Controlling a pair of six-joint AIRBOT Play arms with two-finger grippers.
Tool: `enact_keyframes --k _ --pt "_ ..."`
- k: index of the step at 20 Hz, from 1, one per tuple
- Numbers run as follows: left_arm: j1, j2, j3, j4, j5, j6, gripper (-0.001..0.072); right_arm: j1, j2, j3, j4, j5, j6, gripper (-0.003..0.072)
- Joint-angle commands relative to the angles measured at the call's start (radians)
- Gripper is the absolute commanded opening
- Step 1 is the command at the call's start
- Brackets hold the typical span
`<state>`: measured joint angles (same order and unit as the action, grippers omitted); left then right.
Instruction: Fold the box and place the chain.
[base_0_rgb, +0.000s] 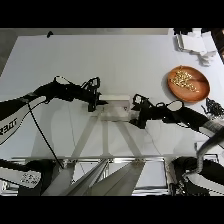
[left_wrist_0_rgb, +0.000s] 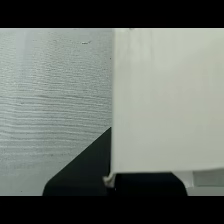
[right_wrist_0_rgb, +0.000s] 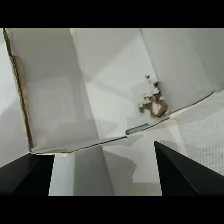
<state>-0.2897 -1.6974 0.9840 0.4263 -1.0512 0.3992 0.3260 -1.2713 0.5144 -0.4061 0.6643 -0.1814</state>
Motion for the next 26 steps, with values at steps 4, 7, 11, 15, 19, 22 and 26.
enact_keyframes --k 4,7,11,15,19,22,26 --pt "-0.001 -0.001 0.0 0.0 0.0 0.0 0.0007 -0.006 -0.032 0.077 -0.069 0.002 0.044 0.0682" --pt "-0.001 -0.001 0.0 0.0 0.0 0.0 0.0007 -0.047 -0.073 0.132 -0.069 0.079 0.044 0.0682" --pt "-0.001 -0.001 0.0 0.0 0.0 0.0 0.0007 -0.073 -0.153 0.203 -0.103 0.153 0.011 0.0682" --pt "-0.001 -0.001 0.0 0.0 0.0 0.0 0.0007 -0.073 -0.209 0.263 -0.116 0.226 -0.087 0.0682" --pt "-0.001 -0.001 0.0 0.0 0.0 0.0 0.0007 -0.072 -0.27 0.275 -0.108 0.262 -0.146 0.0681" --pt "-0.001 -0.001 0.0 0.0 0.0 0.0 0.0007 -0.071 -0.313 0.275 -0.064 0.267 -0.204 0.0679" --pt "-0.001 -0.001 0.0 0.0 0.0 0.0 0.0007 -0.072 -0.321 0.275 0.008 0.268 -0.258 0.066"
